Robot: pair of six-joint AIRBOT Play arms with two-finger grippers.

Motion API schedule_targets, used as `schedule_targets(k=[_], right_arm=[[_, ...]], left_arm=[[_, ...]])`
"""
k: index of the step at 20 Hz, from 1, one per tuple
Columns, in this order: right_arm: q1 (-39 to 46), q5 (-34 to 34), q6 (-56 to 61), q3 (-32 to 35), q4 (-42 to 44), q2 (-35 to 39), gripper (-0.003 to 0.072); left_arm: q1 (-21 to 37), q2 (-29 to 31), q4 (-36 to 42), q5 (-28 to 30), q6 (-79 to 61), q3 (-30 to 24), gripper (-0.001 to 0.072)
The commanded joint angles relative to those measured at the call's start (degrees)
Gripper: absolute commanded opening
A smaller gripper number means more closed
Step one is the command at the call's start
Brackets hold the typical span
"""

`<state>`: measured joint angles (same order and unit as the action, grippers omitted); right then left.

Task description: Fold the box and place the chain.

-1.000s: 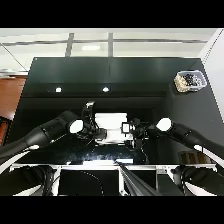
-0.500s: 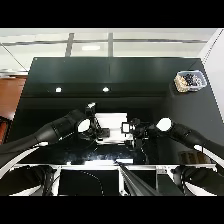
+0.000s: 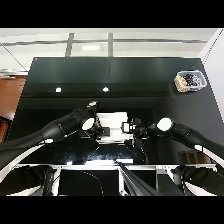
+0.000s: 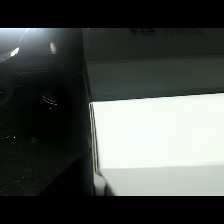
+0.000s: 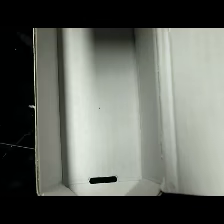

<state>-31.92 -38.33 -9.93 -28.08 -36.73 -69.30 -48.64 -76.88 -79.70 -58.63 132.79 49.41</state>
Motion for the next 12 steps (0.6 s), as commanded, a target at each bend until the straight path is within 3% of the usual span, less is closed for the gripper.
schedule_targets(k=[1,2,4,5,11,12], right_arm=[[0.00,-0.04,0.00,0.02,0.09,-0.02,0.0305],[0.00,-0.02,0.00,0.02,0.09,-0.02,0.0305],[0.00,-0.02,0.00,0.02,0.09,-0.02,0.0305],[0.00,-0.04,0.02,0.02,0.09,-0.02,0.0305],[0.00,-0.04,0.02,0.02,0.09,-0.02,0.0305],[0.00,-0.04,0.02,0.02,0.09,-0.02,0.0305]], left_arm=[[-0.90,-0.11,0.00,0.39,-0.07,0.17,0.0029],[-0.90,-0.11,0.00,0.42,-0.09,0.20,0.0060],[-0.90,-0.11,0.02,0.00,0.02,0.31,0.0355],[-0.90,-0.11,-0.02,-0.44,0.13,0.42,0.0437],[-0.90,-0.11,-2.36,-0.37,1.51,0.50,0.0442],[-0.85,-0.11,-2.86,-0.17,1.68,0.50,0.0391]])
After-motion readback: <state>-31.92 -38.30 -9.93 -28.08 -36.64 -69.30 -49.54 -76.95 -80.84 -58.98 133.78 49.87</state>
